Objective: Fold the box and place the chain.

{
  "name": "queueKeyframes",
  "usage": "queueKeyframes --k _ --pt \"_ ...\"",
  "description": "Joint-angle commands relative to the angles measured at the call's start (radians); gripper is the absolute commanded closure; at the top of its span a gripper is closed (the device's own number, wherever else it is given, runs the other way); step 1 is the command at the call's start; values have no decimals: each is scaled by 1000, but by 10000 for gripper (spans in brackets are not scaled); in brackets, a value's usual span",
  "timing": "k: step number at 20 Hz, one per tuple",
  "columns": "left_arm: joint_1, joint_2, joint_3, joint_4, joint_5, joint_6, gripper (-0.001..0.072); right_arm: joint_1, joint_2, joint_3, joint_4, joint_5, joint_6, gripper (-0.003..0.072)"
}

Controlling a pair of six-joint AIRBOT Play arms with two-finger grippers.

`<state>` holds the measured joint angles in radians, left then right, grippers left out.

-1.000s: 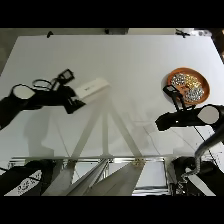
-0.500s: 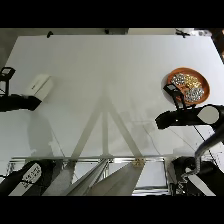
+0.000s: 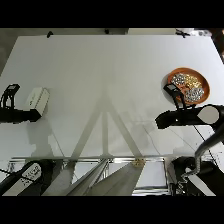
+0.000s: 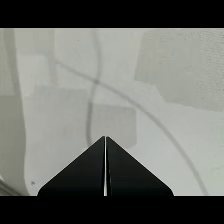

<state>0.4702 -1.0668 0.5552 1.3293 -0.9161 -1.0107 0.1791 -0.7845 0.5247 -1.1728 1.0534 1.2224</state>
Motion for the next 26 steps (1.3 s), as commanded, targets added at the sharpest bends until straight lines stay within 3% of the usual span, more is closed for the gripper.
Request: queueKeyframes --k 1,2,4,5,6,12,16,26 --pt "2 -8 -8 15 -22 -11 228 0 1 0 0 3 0 673" --pt "2 -8 -8 15 -24 -11 180 0 1 0 0 5 0 635" --pt "2 -4 -8 14 -32 -11 165 0 1 0 0 5 0 515" --pt "2 5 -8 15 -34 -11 57 0 1 1 0 5 0 497" --pt "2 21 -8 14 -35 -11 17 0 1 0 0 5 1 497" --pt "2 250 -8 -1 -46 -11 16 0 1 1 0 -11 0 490" --pt "0 409 -9 -92 -55 7 17 0 1 1 0 -11 0 490" --pt "-136 426 -11 -98 -143 20 18 0 1 1 0 -11 0 490"
